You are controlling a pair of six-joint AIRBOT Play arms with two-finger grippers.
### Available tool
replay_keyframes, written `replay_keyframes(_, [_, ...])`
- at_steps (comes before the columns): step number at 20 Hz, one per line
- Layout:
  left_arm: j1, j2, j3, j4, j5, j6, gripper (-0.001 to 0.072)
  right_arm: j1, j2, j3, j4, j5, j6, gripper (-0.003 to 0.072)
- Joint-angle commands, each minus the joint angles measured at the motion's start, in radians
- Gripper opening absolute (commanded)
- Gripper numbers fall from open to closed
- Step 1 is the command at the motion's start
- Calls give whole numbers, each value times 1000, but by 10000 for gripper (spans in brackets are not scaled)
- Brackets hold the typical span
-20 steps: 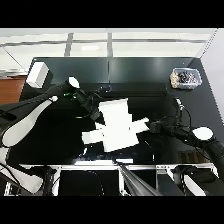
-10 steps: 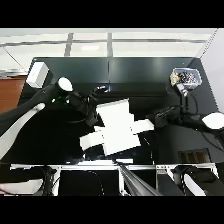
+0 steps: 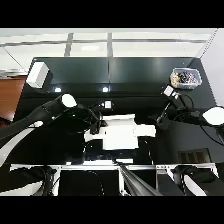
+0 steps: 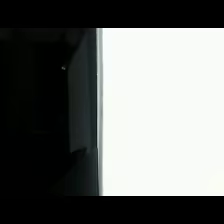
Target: Fold the box and place the chain.
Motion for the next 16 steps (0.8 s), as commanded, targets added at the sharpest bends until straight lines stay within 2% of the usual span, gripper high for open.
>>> replay_keyframes(1, [-5, -69, 68, 13, 8, 66, 26, 33, -1, -10, -8, 2, -79, 629])
replay_keyframes(3, [-5, -99, 97, 13, -9, 50, 26, 47, -4, -42, -7, -4, -81, 629])
replay_keyframes(9, [-5, -104, 100, 13, -8, 37, 26, 111, -56, -154, -3, -51, -84, 631])
replay_keyframes(10, [-5, -103, 100, 13, -8, 37, 26, 132, -76, -157, -3, -52, -84, 712])
replay_keyframes(12, [-5, -104, 100, 13, -7, 14, 26, 180, -113, -157, -4, -54, -90, 706])
replay_keyframes(16, [-9, -104, 100, 87, -9, -47, 26, 227, -144, -156, -71, -38, -265, 704])
